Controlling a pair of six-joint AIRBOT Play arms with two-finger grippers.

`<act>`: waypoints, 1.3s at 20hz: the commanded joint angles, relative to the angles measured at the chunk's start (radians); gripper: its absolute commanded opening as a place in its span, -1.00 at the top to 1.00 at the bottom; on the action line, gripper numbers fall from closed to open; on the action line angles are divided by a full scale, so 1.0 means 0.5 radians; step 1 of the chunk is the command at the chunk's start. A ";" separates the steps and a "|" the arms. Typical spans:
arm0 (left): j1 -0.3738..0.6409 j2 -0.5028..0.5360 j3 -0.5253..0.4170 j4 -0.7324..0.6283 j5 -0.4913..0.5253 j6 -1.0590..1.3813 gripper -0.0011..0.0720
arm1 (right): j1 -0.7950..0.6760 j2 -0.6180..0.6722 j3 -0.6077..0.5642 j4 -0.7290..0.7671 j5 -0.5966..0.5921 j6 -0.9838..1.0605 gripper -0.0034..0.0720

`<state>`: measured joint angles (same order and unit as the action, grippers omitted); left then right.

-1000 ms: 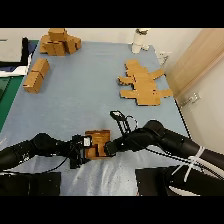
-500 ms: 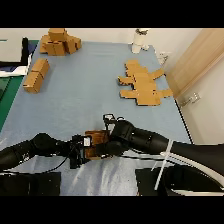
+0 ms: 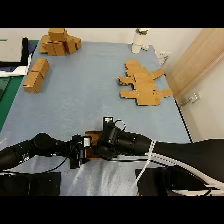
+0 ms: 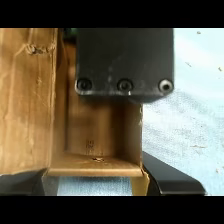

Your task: Fold the box.

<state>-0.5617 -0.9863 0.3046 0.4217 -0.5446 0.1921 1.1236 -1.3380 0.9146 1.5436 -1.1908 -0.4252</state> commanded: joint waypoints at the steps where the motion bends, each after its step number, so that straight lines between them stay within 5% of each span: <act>1: 0.001 -0.002 0.001 -0.005 0.003 -0.002 -0.35 | 0.005 -0.016 0.007 -0.031 0.053 0.034 0.90; 4: 0.001 -0.002 0.001 -0.005 0.003 -0.002 -0.35 | 0.005 -0.014 0.009 -0.038 0.054 0.034 0.87; 6: 0.001 -0.002 0.001 -0.005 0.004 -0.002 -0.35 | 0.005 -0.002 0.009 -0.037 0.050 0.034 -0.04; 14: 0.001 -0.002 0.001 -0.005 0.003 -0.002 -0.35 | -0.005 0.218 0.009 -0.082 -0.158 0.032 -0.19; 24: 0.002 -0.002 0.001 -0.005 0.003 -0.002 -0.35 | -0.005 0.739 0.008 0.035 -0.223 0.098 -0.14; 26: 0.002 -0.002 0.001 -0.005 0.003 -0.002 -0.35 | -0.051 0.861 -0.009 -0.090 -0.490 0.103 0.48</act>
<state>-0.5617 -0.9867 0.3046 0.4191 -0.5426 0.1905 1.1172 -0.9974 0.9161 1.5467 -1.3125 -0.3889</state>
